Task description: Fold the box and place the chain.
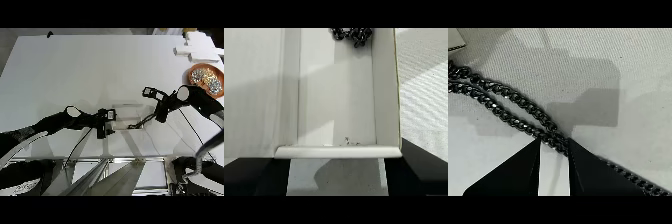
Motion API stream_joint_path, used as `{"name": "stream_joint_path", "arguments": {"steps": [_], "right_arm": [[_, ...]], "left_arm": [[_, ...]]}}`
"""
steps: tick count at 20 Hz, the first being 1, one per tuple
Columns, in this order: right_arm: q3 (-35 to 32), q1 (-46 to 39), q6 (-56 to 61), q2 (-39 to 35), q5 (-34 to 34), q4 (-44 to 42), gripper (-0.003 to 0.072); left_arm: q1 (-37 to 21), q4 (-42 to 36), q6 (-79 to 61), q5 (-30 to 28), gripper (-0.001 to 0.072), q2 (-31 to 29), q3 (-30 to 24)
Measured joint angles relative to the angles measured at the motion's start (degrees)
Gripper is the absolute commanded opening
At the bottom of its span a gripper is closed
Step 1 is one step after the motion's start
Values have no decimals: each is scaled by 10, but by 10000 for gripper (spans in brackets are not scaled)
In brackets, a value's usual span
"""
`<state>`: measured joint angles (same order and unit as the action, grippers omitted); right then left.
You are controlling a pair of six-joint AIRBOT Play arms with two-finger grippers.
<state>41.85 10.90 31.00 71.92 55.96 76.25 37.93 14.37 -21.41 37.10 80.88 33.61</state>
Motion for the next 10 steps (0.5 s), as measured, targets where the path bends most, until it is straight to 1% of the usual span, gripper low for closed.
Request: {"name": "stream_joint_path", "arguments": {"steps": [2, 3, 7, 8, 9, 10], "right_arm": [[0, 0, 0, 9, -7, 0, 171], [0, 0, 0, 13, -10, 0, 148], [0, 0, 0, 19, -18, 0, 141], [0, 0, 0, 19, -19, 1, 67], [0, 0, 0, 21, -21, 1, 42], [0, 0, 0, 21, -22, 0, 40]], "left_arm": [[0, 0, 0, 0, 167, 0, 0], [0, 0, 0, 0, 167, 0, 0], [0, 0, 0, 0, 167, 0, 0], [0, 0, 0, 0, 167, 0, 0], [0, 0, 0, 0, 167, 0, 0], [0, 0, 0, 0, 167, 0, 0]]}}
